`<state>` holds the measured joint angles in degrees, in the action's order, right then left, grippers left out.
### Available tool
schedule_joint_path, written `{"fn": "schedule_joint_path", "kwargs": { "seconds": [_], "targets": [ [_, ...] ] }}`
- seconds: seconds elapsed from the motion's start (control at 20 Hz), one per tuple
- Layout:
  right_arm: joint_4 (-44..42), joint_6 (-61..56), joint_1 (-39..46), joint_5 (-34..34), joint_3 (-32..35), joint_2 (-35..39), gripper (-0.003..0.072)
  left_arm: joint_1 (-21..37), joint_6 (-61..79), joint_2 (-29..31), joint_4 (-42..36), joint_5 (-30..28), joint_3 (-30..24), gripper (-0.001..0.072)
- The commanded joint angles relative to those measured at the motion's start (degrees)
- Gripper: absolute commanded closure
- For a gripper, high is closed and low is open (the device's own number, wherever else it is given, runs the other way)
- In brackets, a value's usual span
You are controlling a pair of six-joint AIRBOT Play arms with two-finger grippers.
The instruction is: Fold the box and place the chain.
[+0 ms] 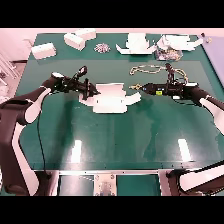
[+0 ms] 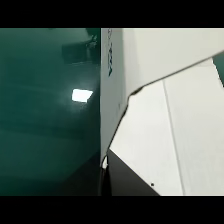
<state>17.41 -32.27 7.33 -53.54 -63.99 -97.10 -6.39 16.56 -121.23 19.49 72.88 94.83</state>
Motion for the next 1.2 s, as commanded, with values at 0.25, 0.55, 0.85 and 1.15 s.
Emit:
{"fn": "schedule_joint_path", "kwargs": {
  "seconds": [0.25, 0.55, 0.85, 1.15],
  "targets": [
    [-1.1, 2.5, 0.0, 0.0, 0.0, 0.3, 0.0372, 0.0, 4.8, 0.0, 0.0, 3.3, 0.0, 0.0691],
    [-1.1, 2.8, 0.0, 0.0, 0.0, 0.3, 0.0372, 0.0, 7.9, 0.0, 0.0, 4.0, 0.0, 0.0691],
    [-2.3, 12.7, 0.0, -0.5, 0.0, 0.9, 0.0319, 0.0, 7.9, 0.0, -0.2, 4.1, 0.0, 0.0691],
    [-2.2, 17.5, -1.3, -7.1, 6.7, 13.2, 0.0319, 0.0, 7.9, 0.0, -0.3, 4.1, 0.0, 0.0691]
  ]
}}
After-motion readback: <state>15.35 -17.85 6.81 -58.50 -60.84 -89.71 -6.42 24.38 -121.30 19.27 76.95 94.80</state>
